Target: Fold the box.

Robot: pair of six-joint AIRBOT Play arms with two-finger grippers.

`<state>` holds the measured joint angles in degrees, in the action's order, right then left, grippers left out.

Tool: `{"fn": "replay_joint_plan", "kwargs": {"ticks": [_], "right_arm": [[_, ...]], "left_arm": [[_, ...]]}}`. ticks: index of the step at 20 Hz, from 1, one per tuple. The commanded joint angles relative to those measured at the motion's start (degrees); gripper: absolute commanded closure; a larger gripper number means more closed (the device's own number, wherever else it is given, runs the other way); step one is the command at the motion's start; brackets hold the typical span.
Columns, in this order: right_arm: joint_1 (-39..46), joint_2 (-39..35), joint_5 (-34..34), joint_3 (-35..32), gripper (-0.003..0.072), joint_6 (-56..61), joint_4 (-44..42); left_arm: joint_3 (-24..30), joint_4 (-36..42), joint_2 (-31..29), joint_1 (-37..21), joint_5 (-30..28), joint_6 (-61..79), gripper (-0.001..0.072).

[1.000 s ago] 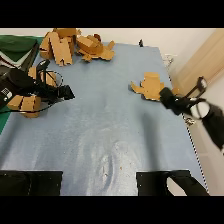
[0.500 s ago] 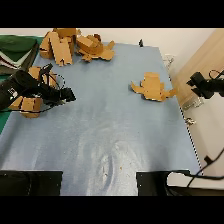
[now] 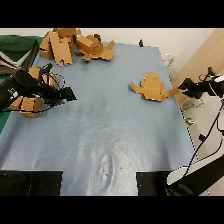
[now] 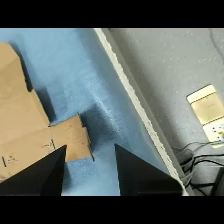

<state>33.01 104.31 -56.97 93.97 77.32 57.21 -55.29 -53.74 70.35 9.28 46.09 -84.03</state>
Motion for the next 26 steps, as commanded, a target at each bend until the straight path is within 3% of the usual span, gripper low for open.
{"fn": "replay_joint_plan", "kwargs": {"ticks": [1,4,9,10,13,15,17,21,24,26], "right_arm": [[0.1,5.3,-2.4,1.7,0.0200,-6.0,-6.8],[-0.3,6.5,-2.5,2.7,0.0202,-7.8,-8.8],[-1.3,8.3,-3.3,3.3,0.0287,-7.8,-10.1],[-1.8,8.9,-3.7,3.3,0.0398,-8.0,-10.3],[-3.1,9.3,-3.3,3.4,0.0519,-10.2,-10.8],[-3.5,9.3,-3.2,4.1,0.0533,-10.5,-11.0],[-3.5,9.3,-4.3,4.5,0.0680,-10.5,-11.0],[-4.4,9.1,-9.9,4.5,0.0682,-14.0,-13.0],[-7.9,8.2,-16.6,4.1,0.0682,-18.2,-20.2],[-11.7,6.0,-15.3,0.7,0.0682,-20.0,-27.0]], "left_arm": [[0.0,0.1,0.0,0.0,-0.1,0.0,0.0020],[0.0,1.4,0.0,0.0,-0.5,0.0,0.0020],[0.0,1.5,0.0,0.0,-4.0,0.0,0.0020],[0.0,1.6,0.0,0.0,-4.5,0.0,0.0020],[0.0,3.9,0.0,0.0,-4.0,0.0,0.0020],[0.0,4.1,0.0,0.0,-3.8,0.0,0.0020],[0.0,4.4,0.0,0.0,-3.5,0.0,0.0020],[0.0,4.9,0.0,0.1,-0.8,4.6,0.0020],[0.0,4.9,0.0,1.8,1.0,11.3,0.0020],[0.0,4.9,0.0,3.9,1.1,13.2,0.0020]]}}
